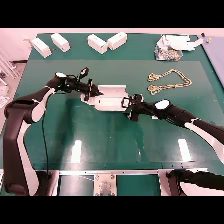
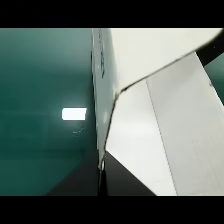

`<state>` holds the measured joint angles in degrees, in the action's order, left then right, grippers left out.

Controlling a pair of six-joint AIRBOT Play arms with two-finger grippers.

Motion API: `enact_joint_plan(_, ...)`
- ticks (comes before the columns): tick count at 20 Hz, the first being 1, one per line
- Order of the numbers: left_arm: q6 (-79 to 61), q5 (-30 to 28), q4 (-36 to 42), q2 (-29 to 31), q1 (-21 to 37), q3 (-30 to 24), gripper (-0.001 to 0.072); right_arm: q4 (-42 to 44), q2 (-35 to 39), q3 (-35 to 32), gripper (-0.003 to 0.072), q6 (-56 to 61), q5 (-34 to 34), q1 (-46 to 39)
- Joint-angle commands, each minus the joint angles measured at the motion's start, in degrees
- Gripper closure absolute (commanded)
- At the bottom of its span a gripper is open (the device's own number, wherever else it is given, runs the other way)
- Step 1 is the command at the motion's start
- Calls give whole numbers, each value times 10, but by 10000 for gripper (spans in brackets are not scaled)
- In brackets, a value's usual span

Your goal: Fold the box and place the chain.

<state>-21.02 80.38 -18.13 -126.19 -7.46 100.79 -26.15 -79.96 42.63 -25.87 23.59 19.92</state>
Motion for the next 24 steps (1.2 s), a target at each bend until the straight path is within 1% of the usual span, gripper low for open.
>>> enact_joint_plan(1,0,3,1,0,1,0,689,48,-3,10,4,-23,-17,2)
enact_joint_plan(4,0,5,1,0,1,0,689,62,-3,17,4,-51,-18,2)
enact_joint_plan(10,0,8,1,0,1,0,689,70,-3,43,4,-53,-7,-33)
enact_joint_plan(13,0,8,1,0,1,0,689,79,-3,50,-5,-57,28,-52)
enact_joint_plan(15,0,8,1,0,1,0,689,82,-6,58,-5,-57,71,-64)
enact_joint_plan(20,0,9,1,0,1,0,689,82,-45,89,-5,-59,157,-96)
enact_joint_plan(24,0,9,1,0,1,0,688,81,-76,114,-5,-62,189,-116)
